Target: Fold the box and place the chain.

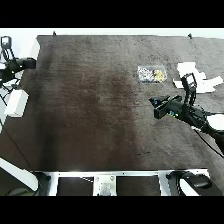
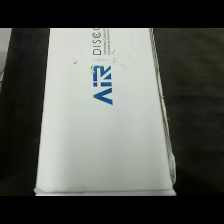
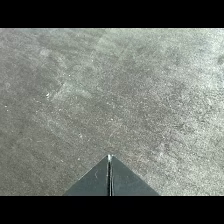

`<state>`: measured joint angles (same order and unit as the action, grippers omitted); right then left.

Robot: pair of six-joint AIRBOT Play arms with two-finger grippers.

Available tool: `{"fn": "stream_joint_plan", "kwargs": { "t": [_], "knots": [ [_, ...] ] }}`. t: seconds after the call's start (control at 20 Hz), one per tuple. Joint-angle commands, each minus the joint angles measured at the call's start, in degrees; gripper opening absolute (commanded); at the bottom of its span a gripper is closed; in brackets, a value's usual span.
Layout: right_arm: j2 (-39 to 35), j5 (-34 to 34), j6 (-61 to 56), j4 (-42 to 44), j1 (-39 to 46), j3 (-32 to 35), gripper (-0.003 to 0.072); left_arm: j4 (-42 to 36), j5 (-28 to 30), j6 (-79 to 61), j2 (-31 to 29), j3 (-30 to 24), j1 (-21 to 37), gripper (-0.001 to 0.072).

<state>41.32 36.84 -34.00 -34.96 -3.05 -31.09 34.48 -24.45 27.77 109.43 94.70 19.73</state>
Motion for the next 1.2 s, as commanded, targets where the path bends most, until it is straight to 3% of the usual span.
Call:
{"fn": "stream_joint_plan", "kwargs": {
  "t": [0.0, 0.2, 0.55, 0.7, 0.75, 0.9, 0.95, 1.05, 1.15],
  "knots": [
    [0.00, 0.00, -0.13, 0.07, -0.04, 0.04, 0.0016, 8.70, 0.98, 4.02, 2.84, 0.00, 0.52, 0.0018],
    [0.02, 0.02, -1.62, 0.07, -0.04, 0.11, 0.0016, 9.05, -0.02, 8.46, 4.66, 0.00, 2.43, 0.0018],
    [0.04, 0.02, -1.62, 0.07, -0.07, 0.11, 0.0016, 10.34, -4.37, 3.56, 7.39, 0.02, 3.30, 0.0019],
    [0.04, 0.02, -1.64, 0.07, -0.07, 0.11, 0.0015, 10.14, -3.39, 3.61, 7.98, 0.00, 3.30, 0.0021],
    [0.04, 0.00, -1.62, 0.07, -0.07, 0.11, 0.0015, 10.12, -3.23, 3.58, 7.96, 0.09, 3.30, 0.0062],
    [0.04, 0.00, -1.62, 0.07, -0.07, 0.11, 0.0016, 10.95, -2.14, 4.81, 7.72, 0.17, 4.22, 0.0676],
    [0.04, 0.00, -1.62, 0.07, -0.04, 0.11, 0.0015, 10.95, -2.71, 5.86, 7.50, 0.17, 5.09, 0.0720],
    [0.04, 0.00, -1.62, 0.20, -0.07, 0.11, 0.0020, 10.51, -4.39, 5.57, 6.86, 0.66, 5.84, 0.0720],
    [0.17, -0.09, -1.60, 1.53, -0.02, 0.11, 0.0195, 10.49, -7.04, 4.98, 5.86, 1.81, 6.27, 0.0720]
  ]
}}
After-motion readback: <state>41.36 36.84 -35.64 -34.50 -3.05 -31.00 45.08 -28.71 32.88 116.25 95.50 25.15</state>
